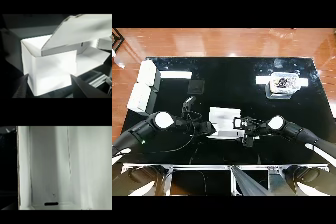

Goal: Fold the box and place the chain.

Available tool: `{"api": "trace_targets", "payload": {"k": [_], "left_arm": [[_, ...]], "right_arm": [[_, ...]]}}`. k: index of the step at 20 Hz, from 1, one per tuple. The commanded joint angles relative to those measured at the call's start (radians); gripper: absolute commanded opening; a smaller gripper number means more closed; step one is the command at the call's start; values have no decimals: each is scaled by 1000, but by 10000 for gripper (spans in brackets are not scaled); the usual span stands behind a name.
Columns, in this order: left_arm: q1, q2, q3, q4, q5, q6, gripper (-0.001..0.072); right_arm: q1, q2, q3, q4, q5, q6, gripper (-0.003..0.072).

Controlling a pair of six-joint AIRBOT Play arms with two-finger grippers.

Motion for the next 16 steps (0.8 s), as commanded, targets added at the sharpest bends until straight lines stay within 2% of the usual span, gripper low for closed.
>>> {"api": "trace_targets", "payload": {"k": [1, 4, 6, 9, 16], "left_arm": [[-26, 1, 18, 33, 17, -61, 613], [-41, 0, 55, 86, 2, -113, 613], [-43, 0, 69, 152, -48, -155, 613], [-43, 0, 70, 156, -86, -168, 612], [-44, -4, 70, 159, -80, -214, 597]], "right_arm": [[0, 0, 0, 0, 0, 0, 236], [0, 0, 0, 0, 0, 0, 236], [0, 0, 0, 0, 0, 0, 235], [0, 0, 0, 0, 0, 0, 236], [0, 0, 0, 0, 0, 0, 236]]}}
